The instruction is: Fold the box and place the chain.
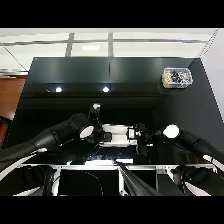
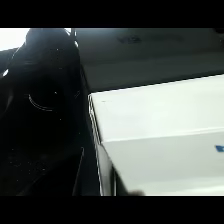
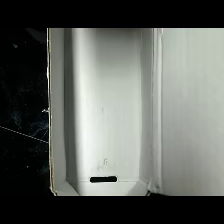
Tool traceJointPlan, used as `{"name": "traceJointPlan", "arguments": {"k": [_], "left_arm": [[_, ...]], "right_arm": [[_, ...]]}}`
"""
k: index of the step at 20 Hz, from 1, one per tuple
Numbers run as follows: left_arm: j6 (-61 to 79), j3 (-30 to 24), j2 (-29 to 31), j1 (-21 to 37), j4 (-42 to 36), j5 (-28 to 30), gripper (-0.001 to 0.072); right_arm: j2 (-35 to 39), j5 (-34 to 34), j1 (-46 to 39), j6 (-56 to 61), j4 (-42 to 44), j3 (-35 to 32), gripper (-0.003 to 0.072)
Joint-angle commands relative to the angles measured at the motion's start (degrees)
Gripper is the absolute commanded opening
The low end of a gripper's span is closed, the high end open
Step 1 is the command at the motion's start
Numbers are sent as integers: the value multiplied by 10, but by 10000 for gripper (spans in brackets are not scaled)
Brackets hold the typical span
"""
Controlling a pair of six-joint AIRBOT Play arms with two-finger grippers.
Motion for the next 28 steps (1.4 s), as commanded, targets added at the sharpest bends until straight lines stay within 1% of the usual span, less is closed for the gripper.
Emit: {"name": "traceJointPlan", "arguments": {"k": [1,6,8,9,16,17,18,22,23,24,25,28], "left_arm": [[-36,2,-17,-14,4,-5,227],[-41,34,-49,-20,2,-3,227],[-47,36,-51,-20,5,-5,207],[-53,36,-53,-20,9,-6,178],[-54,36,-76,-20,-3,-3,172],[-54,36,-76,-20,-3,-3,68],[-54,36,-76,-20,-3,-2,29],[-54,36,-76,-20,-6,-3,29],[-54,37,-76,-20,-10,-5,69],[-54,37,-76,-19,-17,-6,214],[-54,37,-76,-17,-23,-7,304],[-54,44,-76,-17,-13,-8,304]], "right_arm": [[0,0,0,0,0,0,429],[0,0,0,0,0,0,429],[0,0,0,0,0,0,429],[0,0,0,0,0,0,429],[0,0,0,0,0,0,429],[0,0,0,0,0,0,429],[0,0,0,0,0,0,429],[0,0,0,0,0,0,429],[0,0,0,0,0,0,429],[0,0,0,0,0,0,429],[0,0,0,0,0,0,429],[0,2,0,0,0,0,429]]}}
